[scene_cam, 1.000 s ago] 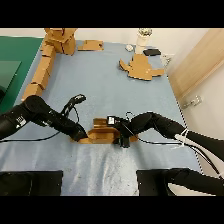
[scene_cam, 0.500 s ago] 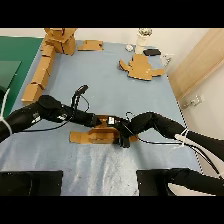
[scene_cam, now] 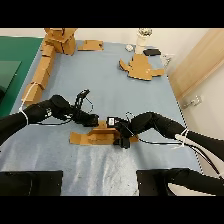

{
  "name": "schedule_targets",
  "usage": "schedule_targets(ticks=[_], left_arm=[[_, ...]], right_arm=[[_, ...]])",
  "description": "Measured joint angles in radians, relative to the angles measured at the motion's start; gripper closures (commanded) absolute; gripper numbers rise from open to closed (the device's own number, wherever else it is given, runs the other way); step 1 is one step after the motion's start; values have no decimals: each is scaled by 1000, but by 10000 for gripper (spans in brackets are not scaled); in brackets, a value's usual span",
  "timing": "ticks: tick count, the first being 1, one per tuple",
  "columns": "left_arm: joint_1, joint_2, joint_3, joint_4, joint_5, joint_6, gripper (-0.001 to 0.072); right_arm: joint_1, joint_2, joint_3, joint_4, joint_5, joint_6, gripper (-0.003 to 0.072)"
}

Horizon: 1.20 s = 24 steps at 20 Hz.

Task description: Fold the box.

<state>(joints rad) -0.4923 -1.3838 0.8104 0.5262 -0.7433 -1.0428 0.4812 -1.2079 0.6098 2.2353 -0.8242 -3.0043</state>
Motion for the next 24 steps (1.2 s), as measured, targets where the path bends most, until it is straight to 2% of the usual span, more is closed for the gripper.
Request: schedule_targets(ticks=[6, 9, 14, 19, 20, 21, 22, 24], left_arm=[[-1, -7, 3, 34, -13, -30, 702], [-1, 47, 3, 35, -23, -13, 702], [-1, 291, -34, 35, -31, 19, 702], [-10, 610, -174, 77, -65, 92, 693], [-11, 669, -206, 91, -74, 115, 512], [-12, 716, -233, 103, -83, 137, 188], [-13, 756, -261, 119, -87, 162, 111], [-13, 805, -303, 138, -90, 219, 110]], right_arm=[[0, 0, 0, -4, -1, 0, 285], [0, 0, 0, -5, -1, 0, 285], [0, 0, 0, -6, -1, 0, 285], [0, 0, 0, -6, -1, 0, 285], [0, 0, 0, -6, -1, 0, 285], [0, 0, 0, -6, -1, 0, 285], [0, 0, 0, -6, -1, 0, 285], [0, 0, 0, -6, -1, 0, 285]])
